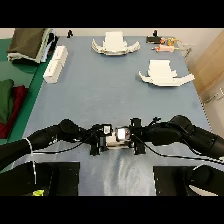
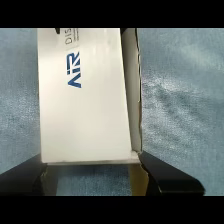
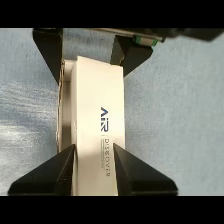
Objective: Fold the box.
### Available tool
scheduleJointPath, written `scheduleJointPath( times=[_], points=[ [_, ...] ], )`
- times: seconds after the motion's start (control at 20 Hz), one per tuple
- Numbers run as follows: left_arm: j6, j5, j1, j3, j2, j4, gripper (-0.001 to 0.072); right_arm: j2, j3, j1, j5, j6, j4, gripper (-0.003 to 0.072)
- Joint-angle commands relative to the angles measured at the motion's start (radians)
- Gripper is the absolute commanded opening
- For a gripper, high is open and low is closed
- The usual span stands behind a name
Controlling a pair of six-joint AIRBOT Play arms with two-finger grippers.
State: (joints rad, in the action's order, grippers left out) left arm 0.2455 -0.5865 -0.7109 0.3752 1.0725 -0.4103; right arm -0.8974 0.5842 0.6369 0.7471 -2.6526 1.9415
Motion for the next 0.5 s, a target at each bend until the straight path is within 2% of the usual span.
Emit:
scheduleJointPath(
  times=[0.0,0.45],
  points=[
    [-0.002,0.009,0.000,0.000,0.000,0.005,0.0522,0.002,0.004,0.001,0.003,0.000,0.040,0.0365],
    [-0.002,0.009,0.000,0.000,0.000,0.006,0.0522,0.001,0.008,0.001,0.031,0.013,0.098,0.0331]
  ],
)
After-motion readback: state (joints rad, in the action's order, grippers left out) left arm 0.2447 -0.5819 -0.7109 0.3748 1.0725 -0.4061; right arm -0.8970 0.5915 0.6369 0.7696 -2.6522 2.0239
